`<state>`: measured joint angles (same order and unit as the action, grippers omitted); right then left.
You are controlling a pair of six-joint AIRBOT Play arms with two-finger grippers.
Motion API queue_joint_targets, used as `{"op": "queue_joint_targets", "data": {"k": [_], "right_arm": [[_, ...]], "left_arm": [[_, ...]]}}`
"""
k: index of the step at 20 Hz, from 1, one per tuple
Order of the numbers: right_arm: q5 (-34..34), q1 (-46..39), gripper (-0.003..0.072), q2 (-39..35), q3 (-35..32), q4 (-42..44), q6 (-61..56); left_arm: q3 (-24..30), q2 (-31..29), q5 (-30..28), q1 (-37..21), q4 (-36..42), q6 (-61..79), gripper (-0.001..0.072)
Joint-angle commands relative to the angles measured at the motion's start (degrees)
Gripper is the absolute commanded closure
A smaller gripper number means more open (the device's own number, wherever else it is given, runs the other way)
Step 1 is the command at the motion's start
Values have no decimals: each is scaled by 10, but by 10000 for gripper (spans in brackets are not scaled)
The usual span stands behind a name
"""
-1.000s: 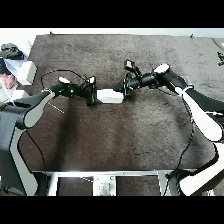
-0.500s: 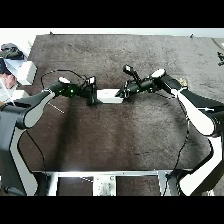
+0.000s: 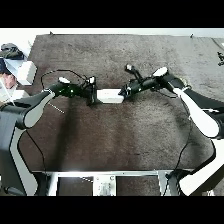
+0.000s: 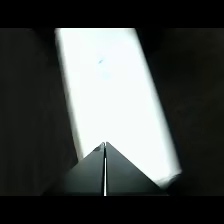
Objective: Fold the box and place the chain.
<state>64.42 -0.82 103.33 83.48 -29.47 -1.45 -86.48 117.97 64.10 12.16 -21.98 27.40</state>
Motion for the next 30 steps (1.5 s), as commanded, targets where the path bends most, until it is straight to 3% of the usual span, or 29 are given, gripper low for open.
{"op": "queue_joint_targets", "data": {"k": [1, 5, 9, 13, 20, 24, 30], "right_arm": [[27, -13, 712, -70, -1, 116, 19], [-9, -45, 712, -216, -102, 160, 25], [-188, -53, 712, -379, -299, 161, 40], [-351, -53, 712, -528, -479, 226, 46], [-548, -53, 711, -841, -707, 236, 47], [-592, -53, 709, -960, -773, 235, 47], [-593, -53, 709, -980, -777, 233, 47]], "left_arm": [[0, 0, 0, 0, 0, 1, 474], [0, 0, 0, 0, 0, 1, 474], [0, 0, 0, 0, 0, 1, 474], [0, 0, 0, 0, 0, 1, 474], [0, 0, 0, 0, 0, 1, 474], [0, -1, 0, 0, 2, 1, 474], [0, 0, 0, 0, 4, 0, 474]]}}
